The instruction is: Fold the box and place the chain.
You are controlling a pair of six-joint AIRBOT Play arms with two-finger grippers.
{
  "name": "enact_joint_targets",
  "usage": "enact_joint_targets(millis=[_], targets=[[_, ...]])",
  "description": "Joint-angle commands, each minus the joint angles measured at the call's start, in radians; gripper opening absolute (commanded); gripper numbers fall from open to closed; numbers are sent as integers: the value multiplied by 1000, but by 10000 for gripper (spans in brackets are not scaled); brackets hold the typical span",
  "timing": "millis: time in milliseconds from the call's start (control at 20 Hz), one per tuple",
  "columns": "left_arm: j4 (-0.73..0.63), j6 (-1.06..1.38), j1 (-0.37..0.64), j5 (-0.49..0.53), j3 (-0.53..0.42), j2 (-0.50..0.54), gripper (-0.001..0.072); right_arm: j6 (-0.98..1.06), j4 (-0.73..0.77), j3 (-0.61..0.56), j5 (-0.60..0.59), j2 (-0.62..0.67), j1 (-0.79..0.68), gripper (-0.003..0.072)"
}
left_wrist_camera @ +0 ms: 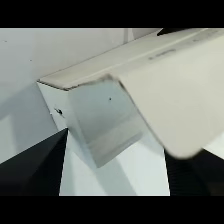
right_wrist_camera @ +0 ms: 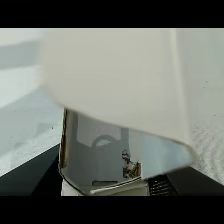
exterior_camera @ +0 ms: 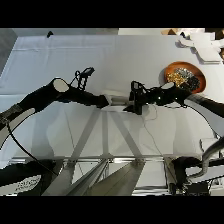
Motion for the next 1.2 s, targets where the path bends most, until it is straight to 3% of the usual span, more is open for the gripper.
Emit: enact_joint_targets(millis=[0,250,400,450,550,600,1150], targets=[[14,-2,-8,22,1,0,626,0,1,0,1,0,0,461],[237,-200,-10,78,0,0,625,0,1,0,1,0,0,461],[250,-229,-16,142,1,0,624,0,1,0,1,0,0,461],[250,-229,-24,160,0,0,610,0,1,0,1,0,0,461],[251,-229,-45,183,0,0,501,0,1,0,1,0,0,461],[254,-229,-56,193,1,0,499,0,1,0,1,0,0,461],[412,-463,-97,146,1,0,499,0,0,0,1,0,0,461]])
